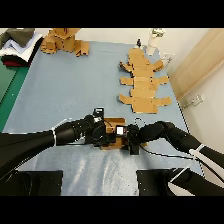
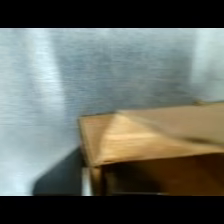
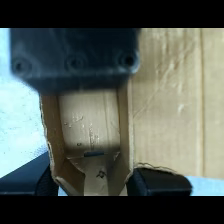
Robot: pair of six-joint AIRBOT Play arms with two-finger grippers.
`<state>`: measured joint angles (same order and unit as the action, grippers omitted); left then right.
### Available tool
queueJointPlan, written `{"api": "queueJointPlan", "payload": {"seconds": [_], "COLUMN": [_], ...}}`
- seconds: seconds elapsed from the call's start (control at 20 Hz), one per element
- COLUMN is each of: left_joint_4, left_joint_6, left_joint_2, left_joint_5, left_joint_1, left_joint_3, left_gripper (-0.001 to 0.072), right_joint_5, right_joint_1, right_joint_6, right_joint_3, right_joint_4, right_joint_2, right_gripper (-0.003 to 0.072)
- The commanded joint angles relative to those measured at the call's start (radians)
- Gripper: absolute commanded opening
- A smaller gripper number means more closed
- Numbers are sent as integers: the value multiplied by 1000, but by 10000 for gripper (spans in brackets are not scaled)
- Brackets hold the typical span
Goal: Fold the box.
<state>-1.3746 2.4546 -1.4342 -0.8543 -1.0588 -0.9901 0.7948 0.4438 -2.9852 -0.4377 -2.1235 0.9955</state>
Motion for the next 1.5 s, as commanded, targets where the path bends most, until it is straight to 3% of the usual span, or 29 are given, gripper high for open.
{"api": "queueJointPlan", "payload": {"seconds": [0.0, 0.05, 0.4, 0.45, 0.5, 0.7, 0.9, 1.1, 1.2, 1.3, 1.4, 1.45], "left_joint_4": [5, 5, 32, 34, 43, 50, 26, -69, -148, -218, -238, -250], "left_joint_6": [1, 2, 24, 23, 23, 21, 11, 11, 9, -50, -179, -235], "left_joint_2": [-12, -12, -12, -12, -12, 22, 131, 247, 290, 322, 328, 328], "left_joint_5": [49, 47, 42, 42, 40, -4, -101, -290, -455, -582, -620, -622], "left_joint_1": [0, 0, -1, -1, -1, 1, 1, 1, 8, 22, 42, 54], "left_joint_3": [-1, -1, -10, -16, -21, -29, -29, -29, -29, -29, -27, -18], "left_gripper": [80, 12, 36, 346, 560, 559, 558, 558, 556, 418, 365, 69], "right_joint_5": [0, 0, 0, 0, 0, 0, 0, 0, 0, 0, 0, 0], "right_joint_1": [0, 0, 0, 0, 0, 0, 0, 0, 0, 0, 0, 0], "right_joint_6": [-1, -1, -1, -1, -1, -1, -1, -1, -1, -1, -1, -1], "right_joint_3": [0, 0, 0, 0, 0, 0, 0, 0, 1, 1, 0, 0], "right_joint_4": [0, 0, 3, 3, 3, 3, 3, 3, 3, 3, 3, 3], "right_joint_2": [0, 0, 0, 0, 0, 0, 0, 0, 0, 0, 0, 0], "right_gripper": [439, 439, 439, 438, 439, 439, 439, 439, 438, 439, 438, 438]}}
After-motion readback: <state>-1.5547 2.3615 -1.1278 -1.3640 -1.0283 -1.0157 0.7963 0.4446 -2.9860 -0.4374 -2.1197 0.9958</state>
